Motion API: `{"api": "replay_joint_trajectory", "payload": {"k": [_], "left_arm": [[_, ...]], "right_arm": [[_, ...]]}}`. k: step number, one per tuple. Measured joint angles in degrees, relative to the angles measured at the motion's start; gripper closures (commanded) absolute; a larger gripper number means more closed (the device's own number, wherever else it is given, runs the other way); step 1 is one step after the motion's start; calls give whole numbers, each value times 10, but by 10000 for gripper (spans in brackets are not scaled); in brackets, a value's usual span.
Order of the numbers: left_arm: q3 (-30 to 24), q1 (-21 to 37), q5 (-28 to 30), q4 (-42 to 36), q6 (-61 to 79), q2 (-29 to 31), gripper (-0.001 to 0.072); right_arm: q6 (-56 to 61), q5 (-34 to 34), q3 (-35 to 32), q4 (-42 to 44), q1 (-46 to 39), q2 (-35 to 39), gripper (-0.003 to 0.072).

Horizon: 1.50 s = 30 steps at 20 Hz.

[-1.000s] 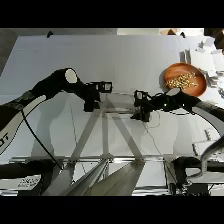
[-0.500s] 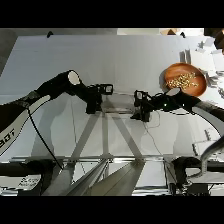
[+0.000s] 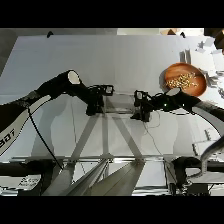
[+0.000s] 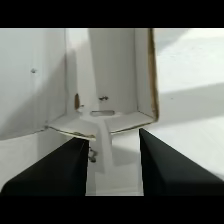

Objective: Fold the box and place the chain.

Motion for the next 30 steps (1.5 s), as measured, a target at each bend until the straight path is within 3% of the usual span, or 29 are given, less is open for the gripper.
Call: {"api": "replay_joint_trajectory", "payload": {"k": [6,8,9,10,12,14,15,16,17,18,23,30], "left_arm": [[0,0,21,-18,21,0,580],[0,0,25,-29,30,0,669],[0,0,25,-34,33,-1,663],[0,0,26,-39,35,-2,591],[-1,0,24,-45,37,-5,361],[-5,0,24,-51,38,-8,359],[-8,0,24,-54,39,-9,380],[-11,0,22,-56,39,-9,480],[-14,0,19,-57,39,-10,656],[-16,-1,15,-56,38,-10,701],[-20,0,4,-14,19,23,701],[-26,6,14,17,-59,120,701]], "right_arm": [[0,0,0,0,0,0,167],[0,0,0,0,0,0,167],[0,0,0,0,0,0,167],[0,0,0,0,0,0,167],[1,0,0,0,0,0,167],[0,-1,0,0,0,0,167],[0,0,0,0,0,0,167],[-1,0,0,-1,0,0,167],[-1,1,0,-1,0,0,167],[-1,1,0,0,0,0,167],[0,0,0,0,0,0,167],[0,0,0,0,0,0,167]]}}
